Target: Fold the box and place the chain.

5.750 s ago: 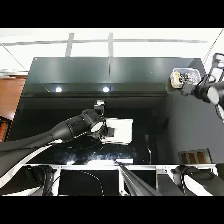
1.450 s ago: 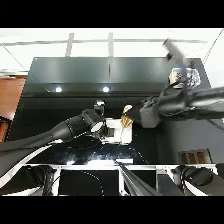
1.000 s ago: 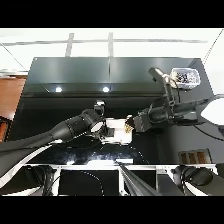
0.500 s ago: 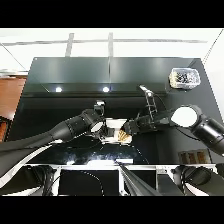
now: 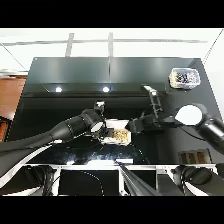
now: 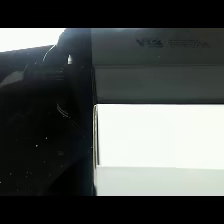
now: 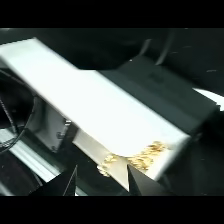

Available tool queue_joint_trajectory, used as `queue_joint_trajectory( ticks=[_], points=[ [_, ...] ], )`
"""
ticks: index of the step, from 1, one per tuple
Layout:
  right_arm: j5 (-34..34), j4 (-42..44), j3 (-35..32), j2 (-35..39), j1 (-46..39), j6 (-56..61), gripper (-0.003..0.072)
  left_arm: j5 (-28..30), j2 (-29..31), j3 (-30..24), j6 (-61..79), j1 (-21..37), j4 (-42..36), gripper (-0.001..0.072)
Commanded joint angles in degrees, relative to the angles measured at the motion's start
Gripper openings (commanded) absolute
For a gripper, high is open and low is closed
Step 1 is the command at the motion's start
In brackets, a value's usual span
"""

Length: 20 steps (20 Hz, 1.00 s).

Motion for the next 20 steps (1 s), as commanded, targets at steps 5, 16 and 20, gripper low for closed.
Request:
queue_joint_trajectory(
  ticks=[5, 16, 20],
  points=[
    [7.3, -4.0, 0.0, 10.5, -12.7, -0.1, 0.0383, 0.5, 0.3, 0.6, -6.4, 0.0, 0.1, 0.0027],
    [9.8, 0.3, -5.4, 10.5, -12.3, 0.2, 0.0383, 1.9, -1.3, 2.1, -5.8, 0.0, 0.5, 0.0025],
    [5.6, 9.2, -13.2, 10.5, -10.3, 0.4, 0.0385, 1.5, -2.3, 2.1, -5.7, 0.0, 0.5, 0.0025]
  ],
)
